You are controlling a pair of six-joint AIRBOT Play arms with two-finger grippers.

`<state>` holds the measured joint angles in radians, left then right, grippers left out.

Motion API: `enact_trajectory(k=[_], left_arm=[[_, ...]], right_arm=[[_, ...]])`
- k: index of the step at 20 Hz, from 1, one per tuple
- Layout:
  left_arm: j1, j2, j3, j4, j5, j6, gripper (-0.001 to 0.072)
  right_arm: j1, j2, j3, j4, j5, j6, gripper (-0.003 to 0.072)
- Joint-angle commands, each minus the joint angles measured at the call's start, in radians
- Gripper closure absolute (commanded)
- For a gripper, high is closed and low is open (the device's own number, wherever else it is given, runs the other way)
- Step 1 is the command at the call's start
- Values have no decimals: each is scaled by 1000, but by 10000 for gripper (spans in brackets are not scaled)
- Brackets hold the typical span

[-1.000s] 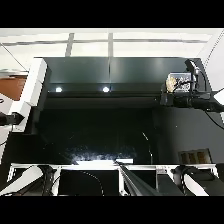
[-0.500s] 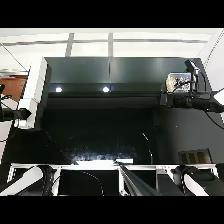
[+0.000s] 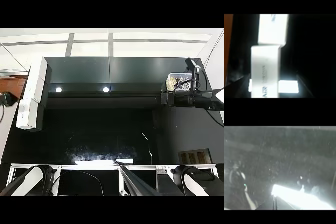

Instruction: Fold the box and place the chain.

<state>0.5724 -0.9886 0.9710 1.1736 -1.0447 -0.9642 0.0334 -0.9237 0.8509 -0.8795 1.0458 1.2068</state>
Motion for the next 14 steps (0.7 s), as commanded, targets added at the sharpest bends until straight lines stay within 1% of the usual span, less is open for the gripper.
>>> enact_trajectory(k=[1, 2, 4, 5, 6, 7, 8, 10, 11, 12, 13, 14], left_arm=[[-162, 44, 152, -42, -53, -119, 596], [-232, 44, 187, -50, -61, -125, 677], [-381, 48, 213, -63, -40, -206, 678], [-458, 51, 205, -54, -15, -268, 679], [-531, 60, 185, -46, 17, -307, 679], [-608, 78, 140, -29, 72, -339, 679], [-674, 106, 73, 0, 142, -370, 679], [-780, 183, -122, 59, 300, -458, 679], [-810, 220, -225, 79, 350, -492, 679], [-818, 249, -303, 89, 373, -492, 678], [-810, 270, -360, 104, 378, -492, 678], [-794, 282, -385, 111, 371, -491, 678]], right_arm=[[-6, 0, 121, -79, 21, -14, 645], [-18, 1, 182, -111, 53, -14, 645], [-55, 5, 285, -164, 140, -13, 645], [-73, 17, 307, -179, 163, -10, 645], [-92, 43, 301, -190, 152, -10, 645], [-100, 75, 278, -218, 122, -9, 645], [-102, 113, 232, -256, 67, -8, 645], [-102, 199, 65, -334, -92, 47, 645], [-102, 225, -21, -367, -163, 76, 645], [-102, 238, -101, -393, -236, 104, 645], [-102, 240, -148, -407, -272, 109, 645], [-102, 240, -168, -412, -270, 108, 645]])
